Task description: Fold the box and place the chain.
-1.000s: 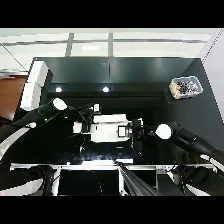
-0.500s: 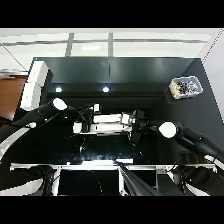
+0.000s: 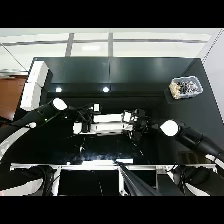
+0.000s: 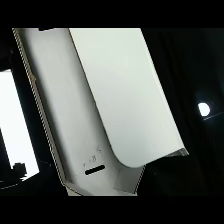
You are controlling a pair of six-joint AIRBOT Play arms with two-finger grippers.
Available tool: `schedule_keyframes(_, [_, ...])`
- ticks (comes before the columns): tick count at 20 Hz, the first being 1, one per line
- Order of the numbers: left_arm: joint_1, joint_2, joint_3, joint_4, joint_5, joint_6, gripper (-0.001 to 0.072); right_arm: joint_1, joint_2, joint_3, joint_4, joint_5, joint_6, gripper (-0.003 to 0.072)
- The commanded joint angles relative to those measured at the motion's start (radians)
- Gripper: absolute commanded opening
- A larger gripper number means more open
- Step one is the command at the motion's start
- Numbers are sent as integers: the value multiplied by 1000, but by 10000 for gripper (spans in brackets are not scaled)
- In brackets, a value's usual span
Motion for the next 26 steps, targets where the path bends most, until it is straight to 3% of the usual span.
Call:
schedule_keyframes(1, [0, 0, 0, -5, 0, 0, 29, -34, -12, 0, 119, 19, -121, 695])
schedule_keyframes(7, [0, 0, 0, -5, 0, 0, 29, -122, -95, 3, 473, 140, -494, 695])
schedule_keyframes(14, [0, 0, 0, -5, -1, 0, 30, -122, -150, 3, 473, 225, -558, 694])
schedule_keyframes(26, [-50, 0, 0, -5, -2, -8, 30, -121, -188, 3, 337, 224, -485, 693])
